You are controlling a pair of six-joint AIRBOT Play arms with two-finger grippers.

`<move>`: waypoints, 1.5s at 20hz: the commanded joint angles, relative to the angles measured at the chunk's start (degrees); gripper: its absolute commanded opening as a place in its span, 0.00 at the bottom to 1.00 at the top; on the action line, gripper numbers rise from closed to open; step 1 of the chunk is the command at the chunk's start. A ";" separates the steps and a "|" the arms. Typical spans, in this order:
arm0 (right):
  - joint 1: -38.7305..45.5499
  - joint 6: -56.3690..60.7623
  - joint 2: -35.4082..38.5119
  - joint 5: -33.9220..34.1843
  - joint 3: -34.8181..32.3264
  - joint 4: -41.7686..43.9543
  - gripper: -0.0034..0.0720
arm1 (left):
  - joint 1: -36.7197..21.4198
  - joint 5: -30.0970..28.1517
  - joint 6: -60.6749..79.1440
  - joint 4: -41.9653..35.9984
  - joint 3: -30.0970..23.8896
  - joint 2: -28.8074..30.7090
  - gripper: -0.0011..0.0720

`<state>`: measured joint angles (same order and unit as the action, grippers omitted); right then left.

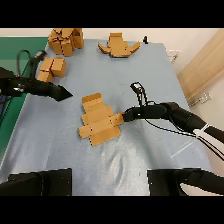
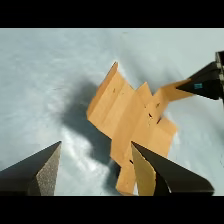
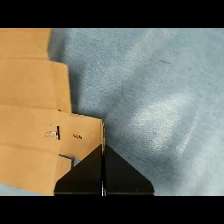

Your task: Fold the box.

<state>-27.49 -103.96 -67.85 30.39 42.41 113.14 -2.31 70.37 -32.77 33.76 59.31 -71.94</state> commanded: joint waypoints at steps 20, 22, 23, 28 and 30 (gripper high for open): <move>-0.20 3.06 0.72 -3.21 -1.95 1.49 0.05 | 7.23 2.89 12.98 -21.90 -0.98 -22.10 0.07; 0.09 3.06 2.34 0.42 -1.90 -1.44 0.12 | 7.43 5.14 20.09 -21.70 -0.98 -22.10 0.06; 0.59 3.58 3.58 4.00 -1.90 -5.31 0.47 | 7.67 5.51 25.24 -21.75 -0.70 -22.10 0.06; 3.30 13.51 12.37 26.12 -1.81 -38.71 0.88 | 12.81 4.33 42.45 -15.15 5.99 -22.03 0.06; 3.28 6.27 16.90 26.38 -1.81 -41.07 0.88 | 16.31 0.68 50.77 -14.36 7.69 -20.63 0.05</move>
